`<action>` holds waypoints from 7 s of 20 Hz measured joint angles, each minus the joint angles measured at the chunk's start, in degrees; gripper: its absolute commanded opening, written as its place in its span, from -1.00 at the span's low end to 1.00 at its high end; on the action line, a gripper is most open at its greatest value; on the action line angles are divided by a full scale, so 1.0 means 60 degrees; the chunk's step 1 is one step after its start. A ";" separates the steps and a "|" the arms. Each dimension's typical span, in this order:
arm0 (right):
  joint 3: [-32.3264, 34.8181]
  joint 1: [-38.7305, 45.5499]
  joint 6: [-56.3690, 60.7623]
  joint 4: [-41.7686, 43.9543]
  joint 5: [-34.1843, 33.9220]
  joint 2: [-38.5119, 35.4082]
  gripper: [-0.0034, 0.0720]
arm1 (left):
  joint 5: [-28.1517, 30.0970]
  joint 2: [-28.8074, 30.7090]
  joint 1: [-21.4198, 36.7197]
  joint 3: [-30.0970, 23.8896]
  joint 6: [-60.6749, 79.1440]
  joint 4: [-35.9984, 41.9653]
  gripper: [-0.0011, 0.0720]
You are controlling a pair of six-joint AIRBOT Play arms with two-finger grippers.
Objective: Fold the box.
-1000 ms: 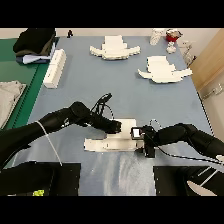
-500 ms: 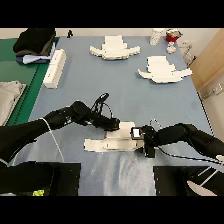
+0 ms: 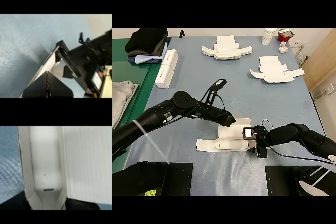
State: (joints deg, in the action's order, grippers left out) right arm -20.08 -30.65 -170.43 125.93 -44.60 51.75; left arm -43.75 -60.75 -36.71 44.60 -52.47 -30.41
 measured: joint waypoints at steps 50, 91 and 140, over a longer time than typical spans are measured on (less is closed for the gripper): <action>0.0000 0.0000 0.0000 0.0004 0.0000 0.0004 0.41 | 0.0601 0.0929 -0.0186 -0.3552 0.8236 -0.0565 -0.68; 0.0000 0.0000 0.0000 0.0004 0.0000 0.0000 0.41 | -0.3075 0.3610 0.4488 -0.4109 -0.4943 -0.4641 -0.94; 0.0000 0.0000 0.0000 0.0004 0.0000 0.0000 0.41 | -0.0637 0.0055 -0.3523 -0.0750 -1.3562 -0.7570 0.14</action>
State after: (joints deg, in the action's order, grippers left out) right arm -20.08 -30.65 -170.43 125.95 -44.60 51.75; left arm -47.57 -60.42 -57.84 40.10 -133.84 -75.83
